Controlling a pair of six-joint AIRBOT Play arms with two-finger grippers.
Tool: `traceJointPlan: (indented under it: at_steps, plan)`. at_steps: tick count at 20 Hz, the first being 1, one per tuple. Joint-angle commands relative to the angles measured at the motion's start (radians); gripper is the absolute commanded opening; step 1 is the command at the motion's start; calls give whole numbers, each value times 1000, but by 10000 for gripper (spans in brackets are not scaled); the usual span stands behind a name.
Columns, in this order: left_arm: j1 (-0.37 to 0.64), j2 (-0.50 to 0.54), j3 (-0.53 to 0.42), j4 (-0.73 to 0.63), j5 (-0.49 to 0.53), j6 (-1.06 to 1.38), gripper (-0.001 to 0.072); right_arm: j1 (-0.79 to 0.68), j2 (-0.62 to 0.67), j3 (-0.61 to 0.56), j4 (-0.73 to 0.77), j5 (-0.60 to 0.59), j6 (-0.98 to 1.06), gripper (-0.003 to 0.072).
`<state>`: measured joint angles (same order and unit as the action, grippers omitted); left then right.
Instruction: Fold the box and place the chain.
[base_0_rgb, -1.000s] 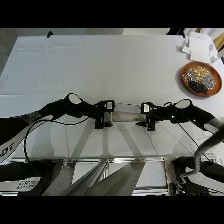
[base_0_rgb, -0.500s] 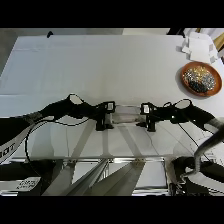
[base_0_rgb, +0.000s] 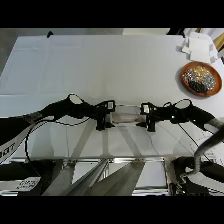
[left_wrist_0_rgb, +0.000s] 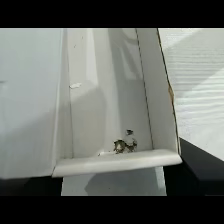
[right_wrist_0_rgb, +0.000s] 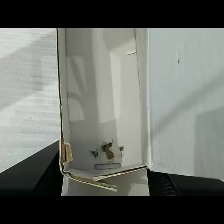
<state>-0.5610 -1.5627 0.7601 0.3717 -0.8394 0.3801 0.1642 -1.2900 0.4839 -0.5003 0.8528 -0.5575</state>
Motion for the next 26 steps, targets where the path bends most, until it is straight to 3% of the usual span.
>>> traceJointPlan:
  at_steps: [1,9,12,26]
  plan:
    - [1,1,0,29,30,1,191,0,0,0,0,0,0,403]
    - [1,14,0,28,43,1,232,0,0,0,0,0,-1,403]
    - [1,14,0,28,43,1,349,0,0,0,0,0,-1,403]
    - [-1,13,1,28,43,-2,348,0,0,0,0,0,-1,403]
